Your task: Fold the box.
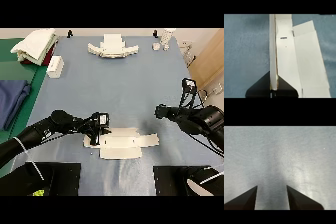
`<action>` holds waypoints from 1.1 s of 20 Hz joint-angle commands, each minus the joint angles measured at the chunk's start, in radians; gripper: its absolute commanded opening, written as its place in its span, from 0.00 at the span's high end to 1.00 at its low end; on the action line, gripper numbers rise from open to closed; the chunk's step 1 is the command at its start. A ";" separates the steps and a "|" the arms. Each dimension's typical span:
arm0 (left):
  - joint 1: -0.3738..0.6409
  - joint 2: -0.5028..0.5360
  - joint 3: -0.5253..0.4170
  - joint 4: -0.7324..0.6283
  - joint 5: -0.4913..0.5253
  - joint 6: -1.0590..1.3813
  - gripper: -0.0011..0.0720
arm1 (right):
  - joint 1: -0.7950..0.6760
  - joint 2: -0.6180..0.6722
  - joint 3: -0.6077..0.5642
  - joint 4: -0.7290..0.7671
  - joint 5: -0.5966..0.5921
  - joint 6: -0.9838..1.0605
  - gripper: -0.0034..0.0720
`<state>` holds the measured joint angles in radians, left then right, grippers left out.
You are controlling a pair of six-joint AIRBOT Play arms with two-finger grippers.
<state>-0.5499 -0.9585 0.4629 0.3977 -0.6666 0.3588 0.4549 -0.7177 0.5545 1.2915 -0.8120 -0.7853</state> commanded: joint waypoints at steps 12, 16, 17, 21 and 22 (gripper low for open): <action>-0.154 0.097 -0.127 -0.092 0.323 0.098 0.97 | 0.000 0.000 0.001 0.025 0.000 0.000 0.19; -0.154 0.093 -0.127 -0.092 0.280 0.093 0.97 | 0.001 0.000 0.001 0.034 -0.001 0.000 0.19; -0.154 0.093 -0.127 -0.092 0.257 0.088 0.97 | 0.001 0.000 0.001 0.039 -0.001 0.000 0.19; -0.153 0.111 -0.117 -0.090 0.209 0.007 0.97 | 0.001 0.000 0.001 0.057 -0.001 0.000 0.19; -0.153 0.121 -0.110 -0.090 0.206 0.007 0.97 | 0.001 0.000 0.001 0.059 -0.001 0.000 0.19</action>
